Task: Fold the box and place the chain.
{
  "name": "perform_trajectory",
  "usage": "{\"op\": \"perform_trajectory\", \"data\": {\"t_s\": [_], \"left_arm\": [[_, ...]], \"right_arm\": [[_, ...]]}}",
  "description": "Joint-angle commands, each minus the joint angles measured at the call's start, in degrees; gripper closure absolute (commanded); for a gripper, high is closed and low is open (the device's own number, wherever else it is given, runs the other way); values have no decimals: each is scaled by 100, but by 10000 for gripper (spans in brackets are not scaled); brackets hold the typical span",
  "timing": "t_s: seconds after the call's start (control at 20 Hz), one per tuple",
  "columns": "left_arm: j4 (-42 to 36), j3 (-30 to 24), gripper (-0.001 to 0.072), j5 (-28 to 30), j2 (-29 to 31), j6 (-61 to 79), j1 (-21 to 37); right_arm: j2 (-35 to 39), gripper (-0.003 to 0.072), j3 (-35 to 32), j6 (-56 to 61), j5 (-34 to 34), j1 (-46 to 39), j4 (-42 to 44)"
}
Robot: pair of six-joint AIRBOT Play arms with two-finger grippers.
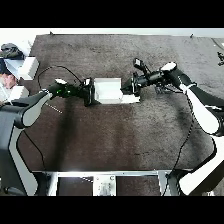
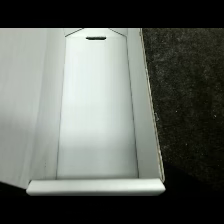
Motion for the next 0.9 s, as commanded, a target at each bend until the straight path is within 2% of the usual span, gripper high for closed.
{"op": "perform_trajectory", "data": {"t_s": [0.0,0.4,0.65,0.85], "left_arm": [[0,0,536,0,0,-9,-4],[2,0,536,0,0,-9,-4],[0,0,536,0,0,-9,-4],[2,0,536,0,0,-7,-4]], "right_arm": [[-35,704,4,22,-345,129,498],[-262,705,4,20,-2052,372,435],[-372,705,4,22,-1961,378,170],[-553,705,4,22,-1502,378,37]]}}
